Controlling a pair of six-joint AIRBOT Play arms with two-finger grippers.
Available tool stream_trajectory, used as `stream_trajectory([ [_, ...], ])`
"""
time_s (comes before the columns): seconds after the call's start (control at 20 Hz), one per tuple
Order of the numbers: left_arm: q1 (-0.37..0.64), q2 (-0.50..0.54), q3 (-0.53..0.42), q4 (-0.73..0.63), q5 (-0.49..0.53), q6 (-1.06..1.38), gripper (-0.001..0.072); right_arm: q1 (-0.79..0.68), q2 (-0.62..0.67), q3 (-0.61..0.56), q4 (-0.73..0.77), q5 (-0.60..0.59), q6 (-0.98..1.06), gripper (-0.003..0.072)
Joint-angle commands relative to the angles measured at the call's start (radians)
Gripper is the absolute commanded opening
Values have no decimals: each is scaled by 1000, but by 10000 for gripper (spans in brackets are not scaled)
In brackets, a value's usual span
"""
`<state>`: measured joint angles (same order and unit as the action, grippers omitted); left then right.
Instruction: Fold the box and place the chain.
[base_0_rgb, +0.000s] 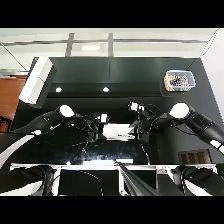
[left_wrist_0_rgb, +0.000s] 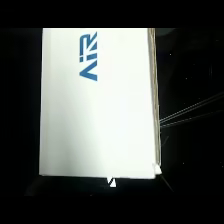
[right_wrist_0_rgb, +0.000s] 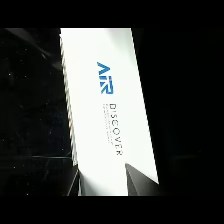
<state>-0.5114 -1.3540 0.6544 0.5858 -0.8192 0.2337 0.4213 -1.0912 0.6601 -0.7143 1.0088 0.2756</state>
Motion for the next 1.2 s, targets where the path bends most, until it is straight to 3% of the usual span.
stream_trajectory([
  [0.0,0,0,1,0,4,-2,166,0,2,-1,-1,8,14,396],
  [1.15,0,0,1,0,4,-2,166,1,-8,-1,-58,-11,66,395],
])
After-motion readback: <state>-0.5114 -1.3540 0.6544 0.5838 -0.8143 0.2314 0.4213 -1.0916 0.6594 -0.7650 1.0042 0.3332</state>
